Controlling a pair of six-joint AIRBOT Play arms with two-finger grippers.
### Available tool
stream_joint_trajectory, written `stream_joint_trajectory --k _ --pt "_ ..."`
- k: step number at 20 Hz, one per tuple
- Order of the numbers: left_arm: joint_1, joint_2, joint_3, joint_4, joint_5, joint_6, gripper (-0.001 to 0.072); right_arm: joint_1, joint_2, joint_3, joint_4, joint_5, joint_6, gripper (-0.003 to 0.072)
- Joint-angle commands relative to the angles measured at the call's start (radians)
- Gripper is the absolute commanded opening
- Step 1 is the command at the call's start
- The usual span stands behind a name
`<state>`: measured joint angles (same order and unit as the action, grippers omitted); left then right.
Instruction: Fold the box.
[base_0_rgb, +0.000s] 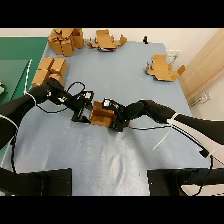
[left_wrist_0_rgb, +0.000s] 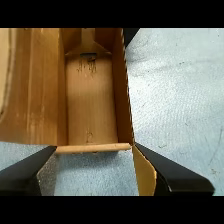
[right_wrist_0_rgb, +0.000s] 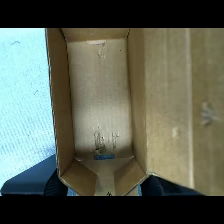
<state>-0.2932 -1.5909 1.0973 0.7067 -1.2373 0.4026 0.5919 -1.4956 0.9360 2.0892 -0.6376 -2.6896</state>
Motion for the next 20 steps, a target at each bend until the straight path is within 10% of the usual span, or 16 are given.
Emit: stream_joint_trajectory --k 1,20 --pt "-0.027 -0.010 0.000 0.008 0.041 -0.036 0.0682 0.000 0.000 0.000 0.000 0.000 0.000 0.0008" --pt "-0.057 -0.017 -0.035 0.009 0.143 -0.078 0.0682 0.000 0.000 0.000 0.000 0.000 0.001 0.0008"
